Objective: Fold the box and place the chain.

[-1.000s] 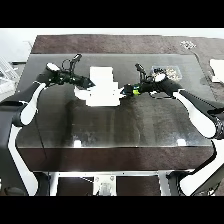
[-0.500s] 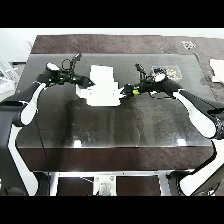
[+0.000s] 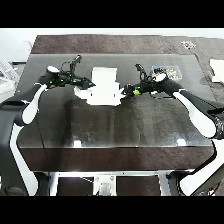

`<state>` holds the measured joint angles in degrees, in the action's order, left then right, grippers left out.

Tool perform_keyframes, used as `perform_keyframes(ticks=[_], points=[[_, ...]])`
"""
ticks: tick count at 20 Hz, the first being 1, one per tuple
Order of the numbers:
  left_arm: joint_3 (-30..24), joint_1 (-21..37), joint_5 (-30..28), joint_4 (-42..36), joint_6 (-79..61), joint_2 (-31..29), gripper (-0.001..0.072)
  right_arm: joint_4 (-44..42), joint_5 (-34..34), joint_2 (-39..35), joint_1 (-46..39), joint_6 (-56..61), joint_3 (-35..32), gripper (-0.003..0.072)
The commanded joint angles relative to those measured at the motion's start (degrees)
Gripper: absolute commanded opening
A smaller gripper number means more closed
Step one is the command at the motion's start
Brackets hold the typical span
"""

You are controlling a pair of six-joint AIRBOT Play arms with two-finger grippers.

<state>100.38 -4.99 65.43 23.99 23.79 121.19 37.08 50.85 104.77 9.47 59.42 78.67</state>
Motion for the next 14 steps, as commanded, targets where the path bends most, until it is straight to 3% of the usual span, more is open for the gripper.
perform_keyframes(ticks=[1,3,7,10,14], points=[[-0.57,-0.09,1.22,-4.85,-7.74,0.85,0.0020,-0.39,0.00,0.02,0.09,-0.57,0.07,0.0022],[-0.55,-0.02,1.66,-6.49,-12.33,0.83,0.0019,-0.46,0.17,0.02,-0.20,-1.16,0.07,0.0196],[-0.57,0.09,7.28,-7.98,-20.70,0.85,0.0018,-1.07,0.17,0.00,-1.95,-1.16,0.48,0.0204],[-1.20,0.09,7.52,-9.81,-27.47,0.83,0.0016,-1.05,0.09,-0.90,-4.72,-1.18,1.36,0.0212],[-6.16,0.11,7.96,-14.60,-38.21,0.83,0.0015,-1.20,-0.44,-3.78,-9.92,-1.20,2.60,0.0230]])
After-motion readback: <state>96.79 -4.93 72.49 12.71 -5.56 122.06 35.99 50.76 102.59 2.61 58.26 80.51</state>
